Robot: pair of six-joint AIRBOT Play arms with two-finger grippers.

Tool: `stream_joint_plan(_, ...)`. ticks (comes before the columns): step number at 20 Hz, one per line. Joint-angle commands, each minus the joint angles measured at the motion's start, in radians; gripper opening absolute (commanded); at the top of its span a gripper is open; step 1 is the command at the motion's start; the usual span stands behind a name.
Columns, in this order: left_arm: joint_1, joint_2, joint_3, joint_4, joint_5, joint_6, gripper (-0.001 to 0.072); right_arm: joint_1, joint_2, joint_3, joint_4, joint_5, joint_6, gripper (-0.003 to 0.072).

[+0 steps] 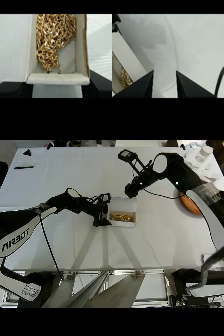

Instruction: Fold the box and place the chain.

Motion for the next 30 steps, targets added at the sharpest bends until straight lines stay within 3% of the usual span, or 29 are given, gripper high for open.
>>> stream_joint_plan(1,0.0,0.0,0.0,0.0,0.0,0.0,0.023,-0.009,-0.041,0.01,0.06,0.082,-0.042,0.0302)
stream_joint_plan(4,0.0,0.0,0.0,0.0,0.0,0.0,0.023,0.023,-0.041,0.007,0.134,0.109,-0.12,0.0301)
stream_joint_plan(9,0.0,0.0,0.0,0.0,0.0,0.0,0.023,0.1,-0.036,-0.016,0.136,0.114,-0.144,0.0302)
stream_joint_plan(10,0.0,0.0,0.0,0.0,0.0,0.0,0.023,0.113,-0.031,-0.019,0.136,0.114,-0.149,0.0323)
stream_joint_plan(11,0.0,0.0,0.0,0.0,0.0,0.0,0.023,0.124,-0.023,-0.026,0.136,0.107,-0.183,0.0405)
stream_joint_plan(12,0.0,0.0,0.0,0.0,0.0,0.0,0.023,0.136,-0.008,-0.037,0.136,0.09,-0.231,0.0422)
stream_joint_plan(18,0.0,0.0,0.0,0.0,0.0,0.0,0.023,0.163,0.102,-0.216,0.101,-0.114,-0.354,0.0422)
stream_joint_plan(22,0.0,0.0,0.0,0.0,0.0,0.0,0.023,0.163,0.102,-0.282,0.036,-0.127,-0.353,0.0418)
stream_joint_plan(25,0.0,0.0,0.0,0.0,0.0,0.0,0.023,0.163,0.102,-0.288,0.028,-0.133,-0.353,0.0397)
stream_joint_plan(27,0.0,0.0,0.0,0.0,0.0,0.0,0.023,0.163,0.109,-0.288,0.028,-0.139,-0.353,0.0345)
stream_joint_plan(30,0.0,0.0,0.0,0.0,0.0,0.0,0.023,0.163,0.14,-0.288,0.01,-0.151,-0.353,0.0341)
